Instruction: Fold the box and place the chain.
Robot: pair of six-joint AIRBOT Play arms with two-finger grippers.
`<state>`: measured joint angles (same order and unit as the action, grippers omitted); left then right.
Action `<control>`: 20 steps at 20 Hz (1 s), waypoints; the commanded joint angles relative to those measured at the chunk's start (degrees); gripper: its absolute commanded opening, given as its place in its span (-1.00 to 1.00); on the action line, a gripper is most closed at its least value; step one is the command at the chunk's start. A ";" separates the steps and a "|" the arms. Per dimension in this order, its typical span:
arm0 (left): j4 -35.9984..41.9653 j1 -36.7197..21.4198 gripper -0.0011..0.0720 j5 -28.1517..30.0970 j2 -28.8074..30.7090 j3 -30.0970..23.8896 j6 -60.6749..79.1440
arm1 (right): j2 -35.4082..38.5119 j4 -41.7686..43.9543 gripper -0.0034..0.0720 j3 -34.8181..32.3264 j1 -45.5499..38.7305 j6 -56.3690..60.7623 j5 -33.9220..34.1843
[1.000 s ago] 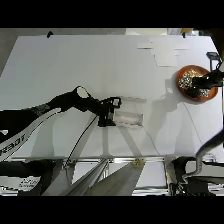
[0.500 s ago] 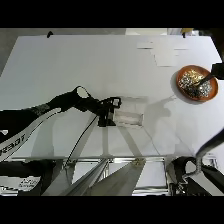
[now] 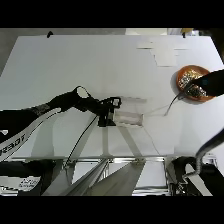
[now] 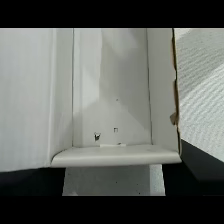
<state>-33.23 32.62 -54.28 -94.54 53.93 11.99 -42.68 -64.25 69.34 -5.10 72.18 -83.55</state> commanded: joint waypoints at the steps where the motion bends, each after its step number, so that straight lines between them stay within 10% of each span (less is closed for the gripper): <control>1: -0.02 -0.02 -0.60 0.02 0.04 0.07 0.00 | 1.42 1.75 -0.87 -0.17 9.44 0.04 -2.56; 11: 0.00 -0.02 -0.60 0.00 0.04 0.07 0.00 | 1.22 1.07 -0.87 -11.10 30.16 2.56 11.87; 20: -0.02 -0.02 -0.60 0.02 0.04 0.07 0.00 | -4.63 -0.31 -0.87 -20.63 32.06 2.58 23.52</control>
<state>-33.23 32.62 -54.28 -94.54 53.93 11.99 -44.66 -64.38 50.89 26.55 74.76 -64.18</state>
